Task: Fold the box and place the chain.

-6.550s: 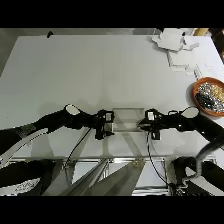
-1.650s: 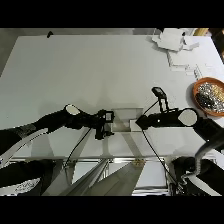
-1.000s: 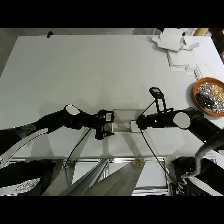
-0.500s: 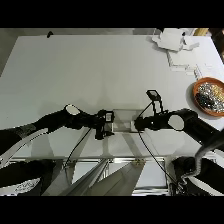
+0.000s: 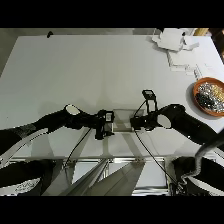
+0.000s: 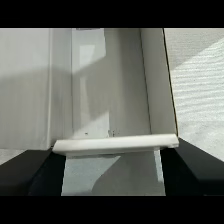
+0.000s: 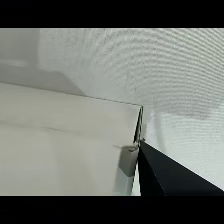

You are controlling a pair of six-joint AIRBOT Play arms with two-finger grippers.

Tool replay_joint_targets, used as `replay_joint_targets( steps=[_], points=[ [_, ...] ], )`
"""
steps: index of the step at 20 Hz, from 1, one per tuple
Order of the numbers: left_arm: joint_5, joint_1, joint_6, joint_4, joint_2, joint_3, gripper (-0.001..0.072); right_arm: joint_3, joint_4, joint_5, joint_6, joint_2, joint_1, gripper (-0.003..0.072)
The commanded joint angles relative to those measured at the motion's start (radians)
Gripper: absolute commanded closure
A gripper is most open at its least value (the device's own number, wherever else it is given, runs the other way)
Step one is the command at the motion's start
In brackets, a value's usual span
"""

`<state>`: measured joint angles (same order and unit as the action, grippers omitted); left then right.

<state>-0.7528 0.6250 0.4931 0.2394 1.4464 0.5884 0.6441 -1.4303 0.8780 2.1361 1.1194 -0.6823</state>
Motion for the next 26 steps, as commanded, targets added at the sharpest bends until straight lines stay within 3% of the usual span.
replay_joint_targets(
  steps=[1, 5, 8, 13, 16, 26],
  points=[
    [0.0, 0.0, 0.0, 0.0, 0.0, 0.001, 0.0437, 0.047, -0.069, 0.048, 0.093, 0.056, -0.041, 0.0296],
    [0.0, 0.0, 0.0, 0.0, 0.0, 0.001, 0.0437, 0.051, -0.072, 0.081, 0.12, 0.093, -0.054, 0.0297],
    [0.0, 0.0, 0.0, 0.0, 0.0, 0.001, 0.0437, 0.051, -0.073, 0.082, 0.123, 0.093, -0.054, 0.036],
    [0.0, 0.0, 0.0, 0.0, 0.0, 0.001, 0.0437, 0.051, -0.073, 0.088, 0.145, 0.093, -0.054, 0.0358],
    [0.0, 0.0, 0.0, 0.0, 0.0, 0.001, 0.0437, 0.051, -0.072, 0.087, 0.145, 0.093, -0.054, 0.0212],
    [0.0, 0.0, 0.0, 0.0, 0.0, 0.001, 0.0437, 0.051, -0.082, 0.093, 0.104, 0.05, -0.054, 0.0211]
  ],
)
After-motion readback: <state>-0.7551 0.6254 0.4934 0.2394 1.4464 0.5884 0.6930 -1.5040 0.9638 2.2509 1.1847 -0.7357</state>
